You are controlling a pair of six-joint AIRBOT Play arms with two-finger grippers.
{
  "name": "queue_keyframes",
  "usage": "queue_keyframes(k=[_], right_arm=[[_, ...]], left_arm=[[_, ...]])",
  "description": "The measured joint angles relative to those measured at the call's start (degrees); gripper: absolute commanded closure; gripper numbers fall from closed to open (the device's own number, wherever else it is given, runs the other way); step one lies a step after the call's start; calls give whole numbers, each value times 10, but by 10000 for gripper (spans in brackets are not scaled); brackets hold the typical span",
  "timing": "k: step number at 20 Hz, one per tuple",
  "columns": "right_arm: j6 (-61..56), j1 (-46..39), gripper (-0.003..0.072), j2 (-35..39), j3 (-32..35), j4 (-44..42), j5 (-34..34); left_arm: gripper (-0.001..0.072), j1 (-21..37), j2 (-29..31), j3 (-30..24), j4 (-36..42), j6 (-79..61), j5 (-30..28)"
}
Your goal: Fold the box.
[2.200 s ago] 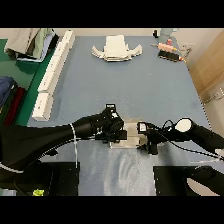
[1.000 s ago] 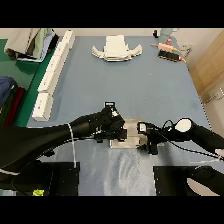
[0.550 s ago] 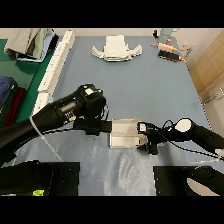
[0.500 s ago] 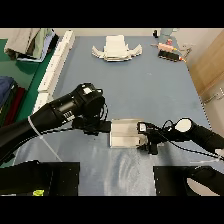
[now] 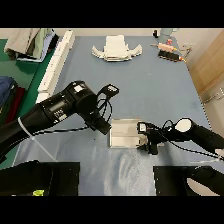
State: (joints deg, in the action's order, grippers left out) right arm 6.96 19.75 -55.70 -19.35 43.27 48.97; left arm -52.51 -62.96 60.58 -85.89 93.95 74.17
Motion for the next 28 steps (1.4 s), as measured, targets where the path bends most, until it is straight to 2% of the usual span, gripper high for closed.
queue_keyframes(k=[2,3,4,5,9,13,18,22,28], right_arm=[[0,0,174,0,0,0,0],[0,0,174,0,0,0,0],[0,0,174,0,0,0,0],[0,0,174,0,0,0,0],[0,0,174,0,0,0,0],[0,0,174,0,0,0,0],[0,0,174,0,0,0,0],[0,0,174,0,0,0,0],[0,0,174,0,0,0,0]], left_arm=[[692,32,40,-50,31,-121,-39],[618,49,61,-77,53,-181,-62],[169,68,83,-108,77,-247,-84],[22,86,101,-138,104,-312,-107],[22,135,129,-237,217,-526,-200],[22,149,105,-292,324,-699,-274],[23,148,48,-316,416,-853,-342],[23,123,30,-333,472,-944,-397],[22,103,23,-353,511,-994,-418]])
